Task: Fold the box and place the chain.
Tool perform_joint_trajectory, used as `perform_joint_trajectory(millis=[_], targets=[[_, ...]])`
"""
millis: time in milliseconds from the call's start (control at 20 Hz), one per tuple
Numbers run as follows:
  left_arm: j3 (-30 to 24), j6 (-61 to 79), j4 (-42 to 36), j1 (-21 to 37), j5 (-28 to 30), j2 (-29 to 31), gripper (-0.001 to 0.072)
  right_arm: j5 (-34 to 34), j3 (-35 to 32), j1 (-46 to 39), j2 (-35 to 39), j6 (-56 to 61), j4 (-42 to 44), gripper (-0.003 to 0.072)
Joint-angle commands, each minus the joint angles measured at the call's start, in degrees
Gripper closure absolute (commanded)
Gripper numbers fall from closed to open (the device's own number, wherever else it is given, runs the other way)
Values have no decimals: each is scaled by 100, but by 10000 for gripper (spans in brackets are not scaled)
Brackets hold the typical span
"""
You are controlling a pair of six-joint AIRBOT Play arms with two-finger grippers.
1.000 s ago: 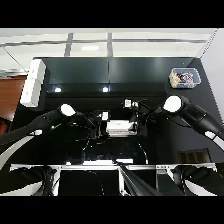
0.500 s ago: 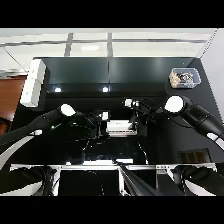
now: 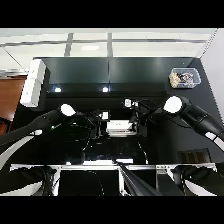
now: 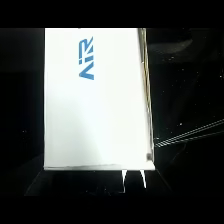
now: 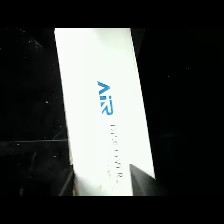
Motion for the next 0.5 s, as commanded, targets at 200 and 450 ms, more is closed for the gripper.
perform_joint_trajectory(millis=[200,450], targets=[[0,2,2,-2,0,-2,223,-37,0,13,-140,0,7,253],[0,0,2,-2,0,-2,223,-136,0,146,-186,0,4,253]])
